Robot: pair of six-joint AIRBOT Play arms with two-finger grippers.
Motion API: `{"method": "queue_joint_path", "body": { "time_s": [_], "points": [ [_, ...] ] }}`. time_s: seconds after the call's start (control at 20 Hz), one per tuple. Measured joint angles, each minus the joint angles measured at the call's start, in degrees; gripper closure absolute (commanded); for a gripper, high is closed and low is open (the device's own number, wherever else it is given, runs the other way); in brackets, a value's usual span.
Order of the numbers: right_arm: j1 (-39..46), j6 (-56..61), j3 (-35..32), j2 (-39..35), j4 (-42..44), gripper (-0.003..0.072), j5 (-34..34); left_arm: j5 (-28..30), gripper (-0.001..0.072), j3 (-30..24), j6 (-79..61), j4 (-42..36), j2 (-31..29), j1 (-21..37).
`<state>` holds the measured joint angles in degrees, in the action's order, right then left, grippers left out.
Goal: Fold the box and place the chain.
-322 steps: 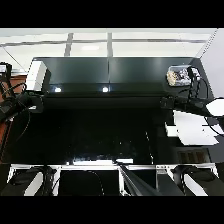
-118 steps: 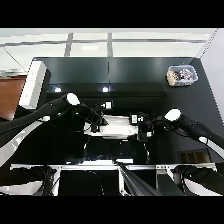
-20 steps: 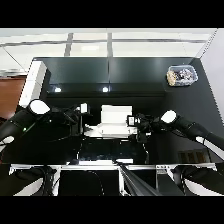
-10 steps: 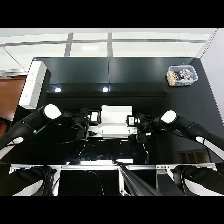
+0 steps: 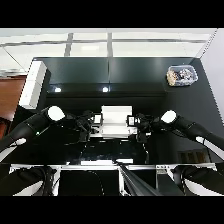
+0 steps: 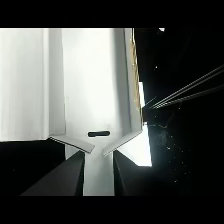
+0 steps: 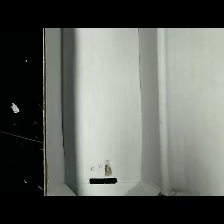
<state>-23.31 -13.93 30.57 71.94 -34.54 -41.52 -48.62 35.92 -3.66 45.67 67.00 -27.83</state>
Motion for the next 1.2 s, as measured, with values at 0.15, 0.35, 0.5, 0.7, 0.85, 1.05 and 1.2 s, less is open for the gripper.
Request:
{"method": "queue_joint_path", "body": {
  "time_s": [0.15,0.35,0.5,0.7,0.85,1.05,1.2],
  "points": [
    [0.00,0.02,0.02,0.00,0.00,0.0508,0.00,0.39,0.0488,-0.04,0.22,-1.01,0.11,-0.07],
    [0.00,0.02,0.02,0.00,0.00,0.0507,0.00,1.49,0.0487,-0.07,0.39,-6.97,1.88,-0.07],
    [0.00,0.00,0.02,0.00,0.02,0.0507,0.00,1.57,0.0487,-0.07,0.37,-9.70,3.21,-0.13],
    [0.00,0.00,0.02,0.00,0.00,0.0507,0.00,2.25,0.0487,-0.04,0.22,-11.39,4.13,-1.36],
    [0.00,0.00,0.02,0.00,0.00,0.0507,0.00,3.21,0.0490,-0.07,0.22,-11.82,4.48,-2.40],
    [0.00,0.00,0.02,0.00,0.00,0.0507,0.00,4.39,0.0679,-0.07,0.20,-12.04,4.63,-2.91],
    [0.00,0.00,0.02,0.00,0.00,0.0507,0.00,4.59,0.0338,-0.07,0.20,-12.02,4.63,-3.02]
  ]
}}
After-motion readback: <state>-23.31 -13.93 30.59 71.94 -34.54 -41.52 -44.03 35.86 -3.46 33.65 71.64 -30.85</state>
